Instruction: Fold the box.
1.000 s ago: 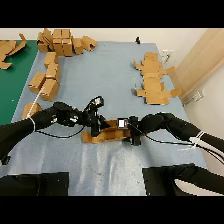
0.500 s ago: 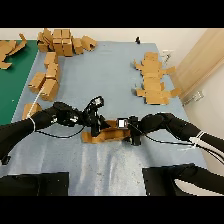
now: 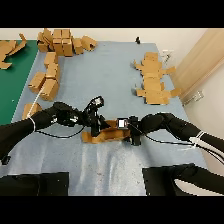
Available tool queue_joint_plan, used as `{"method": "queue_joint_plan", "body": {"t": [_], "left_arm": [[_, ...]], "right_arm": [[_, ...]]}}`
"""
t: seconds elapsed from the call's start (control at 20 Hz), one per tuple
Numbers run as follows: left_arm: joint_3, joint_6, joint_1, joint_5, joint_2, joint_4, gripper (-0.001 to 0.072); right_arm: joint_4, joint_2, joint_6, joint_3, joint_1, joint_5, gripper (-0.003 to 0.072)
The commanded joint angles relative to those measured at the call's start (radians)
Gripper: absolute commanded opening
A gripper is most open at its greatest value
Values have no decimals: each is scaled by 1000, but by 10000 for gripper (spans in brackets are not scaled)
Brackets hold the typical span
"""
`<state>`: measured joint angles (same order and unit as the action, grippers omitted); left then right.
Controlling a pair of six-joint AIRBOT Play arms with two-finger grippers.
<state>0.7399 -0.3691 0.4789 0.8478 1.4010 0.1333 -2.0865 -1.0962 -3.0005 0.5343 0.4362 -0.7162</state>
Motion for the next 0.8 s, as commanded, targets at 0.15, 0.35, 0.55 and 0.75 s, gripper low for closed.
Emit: {"method": "queue_joint_plan", "body": {"t": [0.15, 0.35, 0.55, 0.75], "left_arm": [[1, 0, 0, 0, 1, -33, 14], [1, 0, 0, 0, 1, -33, 13], [1, 3, 0, 0, 1, -33, 14], [1, 3, 0, 0, 1, -27, 13]], "right_arm": [[0, 19, 1, 0, 0, -11, 499], [0, 21, 0, 0, 0, -11, 499], [-1, 21, 18, 0, 0, -11, 499], [-6, 20, 21, -2, 0, -19, 499]]}}
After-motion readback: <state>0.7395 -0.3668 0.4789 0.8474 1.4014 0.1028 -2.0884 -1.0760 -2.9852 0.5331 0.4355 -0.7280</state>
